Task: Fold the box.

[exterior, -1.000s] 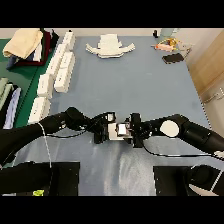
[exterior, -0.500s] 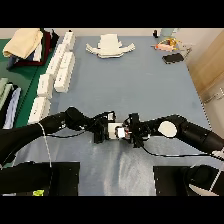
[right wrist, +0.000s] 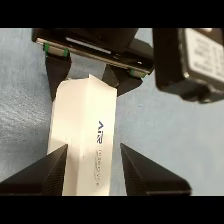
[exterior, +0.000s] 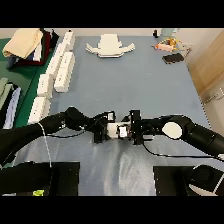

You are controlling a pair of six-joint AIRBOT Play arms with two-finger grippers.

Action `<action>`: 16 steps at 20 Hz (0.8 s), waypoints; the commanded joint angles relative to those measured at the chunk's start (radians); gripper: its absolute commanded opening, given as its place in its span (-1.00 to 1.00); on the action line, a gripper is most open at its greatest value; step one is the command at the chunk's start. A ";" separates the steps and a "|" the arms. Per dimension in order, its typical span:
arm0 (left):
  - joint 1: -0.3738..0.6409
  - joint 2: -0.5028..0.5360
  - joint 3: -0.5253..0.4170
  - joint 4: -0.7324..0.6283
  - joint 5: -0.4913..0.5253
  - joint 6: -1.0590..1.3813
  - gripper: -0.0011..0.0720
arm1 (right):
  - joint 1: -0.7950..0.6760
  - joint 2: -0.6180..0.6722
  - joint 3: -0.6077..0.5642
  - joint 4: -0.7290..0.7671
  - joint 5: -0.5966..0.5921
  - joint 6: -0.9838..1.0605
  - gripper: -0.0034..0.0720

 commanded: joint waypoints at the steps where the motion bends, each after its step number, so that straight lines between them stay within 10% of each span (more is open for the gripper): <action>1: 0.000 0.001 0.000 0.001 -0.001 0.001 0.40 | -0.001 0.002 0.001 -0.022 -0.026 0.000 0.36; 9: 0.000 0.001 0.000 0.000 -0.001 0.001 0.40 | -0.001 0.021 0.003 -0.021 -0.037 0.000 0.36; 16: 0.000 0.001 0.000 0.000 -0.001 0.001 0.40 | 0.000 0.001 0.003 0.031 0.009 0.002 -0.04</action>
